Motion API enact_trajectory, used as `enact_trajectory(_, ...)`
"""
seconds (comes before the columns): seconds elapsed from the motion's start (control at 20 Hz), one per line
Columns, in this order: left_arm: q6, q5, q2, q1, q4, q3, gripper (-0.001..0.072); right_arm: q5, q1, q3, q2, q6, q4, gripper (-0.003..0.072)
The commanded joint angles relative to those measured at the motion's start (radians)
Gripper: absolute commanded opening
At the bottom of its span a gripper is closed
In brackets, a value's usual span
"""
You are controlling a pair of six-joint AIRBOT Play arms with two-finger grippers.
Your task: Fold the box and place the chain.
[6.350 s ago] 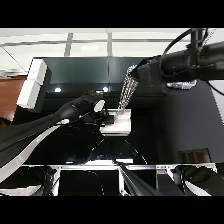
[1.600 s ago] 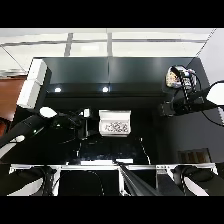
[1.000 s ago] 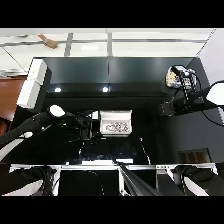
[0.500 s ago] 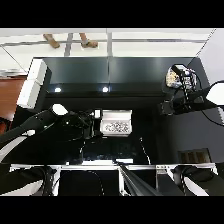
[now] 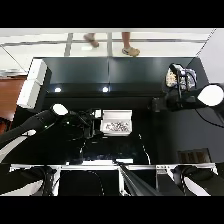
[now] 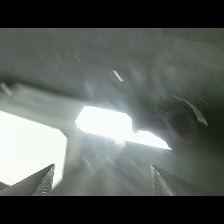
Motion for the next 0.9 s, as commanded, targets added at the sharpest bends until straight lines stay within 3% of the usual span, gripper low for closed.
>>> enact_trajectory(0.0,0.0,0.006,-0.001,-0.001,0.0,0.001,0.0395,-0.289,0.013,-0.015,-0.114,-0.052,0.268,0.072)
enact_trajectory(0.15,-0.001,0.006,-0.001,0.0,0.0,0.001,0.0396,-0.325,0.081,-0.015,-0.236,-0.249,0.407,0.072)
enact_trajectory(0.4,0.0,0.006,-0.001,-0.001,0.0,0.001,0.0399,-0.022,0.121,0.027,-0.237,-0.773,0.374,0.072)
enact_trajectory(0.45,0.0,0.006,-0.001,0.0,0.0,0.001,0.0399,-0.004,0.12,0.035,-0.225,-0.844,0.354,0.072)
enact_trajectory(0.85,0.0,0.005,-0.001,-0.001,0.0,0.001,0.0399,-0.016,0.201,0.028,-0.238,-1.134,0.324,0.072)
